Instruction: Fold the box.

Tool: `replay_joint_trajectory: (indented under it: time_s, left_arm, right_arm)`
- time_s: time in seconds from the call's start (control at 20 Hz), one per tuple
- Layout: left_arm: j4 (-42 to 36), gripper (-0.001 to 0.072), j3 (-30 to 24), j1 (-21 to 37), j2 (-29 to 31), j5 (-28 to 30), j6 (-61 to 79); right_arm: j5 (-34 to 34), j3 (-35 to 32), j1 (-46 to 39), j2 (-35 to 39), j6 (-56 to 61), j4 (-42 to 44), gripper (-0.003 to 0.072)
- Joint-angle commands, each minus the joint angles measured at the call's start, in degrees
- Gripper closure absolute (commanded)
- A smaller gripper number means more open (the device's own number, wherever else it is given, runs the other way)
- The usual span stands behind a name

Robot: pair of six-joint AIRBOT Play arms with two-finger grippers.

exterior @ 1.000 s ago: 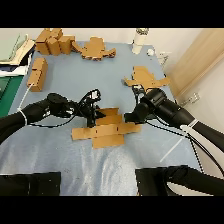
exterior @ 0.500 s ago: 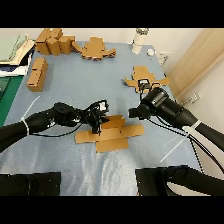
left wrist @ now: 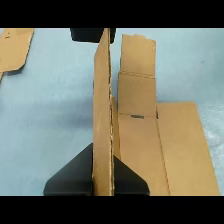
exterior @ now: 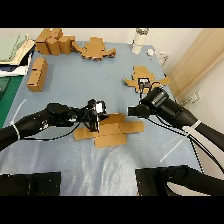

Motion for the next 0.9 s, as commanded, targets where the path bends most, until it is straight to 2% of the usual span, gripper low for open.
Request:
replay_joint_trajectory:
  time_s: [0.0, 0.2, 0.4, 0.85]
  left_arm:
    - [-3.78, 0.0696, -0.07, 1.11, -0.63, 0.24, 7.04]
    - [-6.14, 0.0695, -0.09, 1.84, -1.75, -0.02, 8.74]
    - [-6.10, 0.0696, -0.17, 1.62, -1.77, -3.41, 7.69]
    - [-7.50, 0.0696, -4.85, 1.44, -2.29, -3.80, 7.98]
  right_arm:
    - [2.69, 0.00, 0.04, 0.00, 1.40, 0.61, 0.0687]
    - [3.56, 0.00, 0.04, 0.00, 1.51, 0.87, 0.0687]
    - [4.15, 0.00, 0.04, 0.00, 1.99, 0.81, 0.0687]
    - [6.75, 0.00, 0.04, 0.00, 2.51, -0.02, 0.0687]
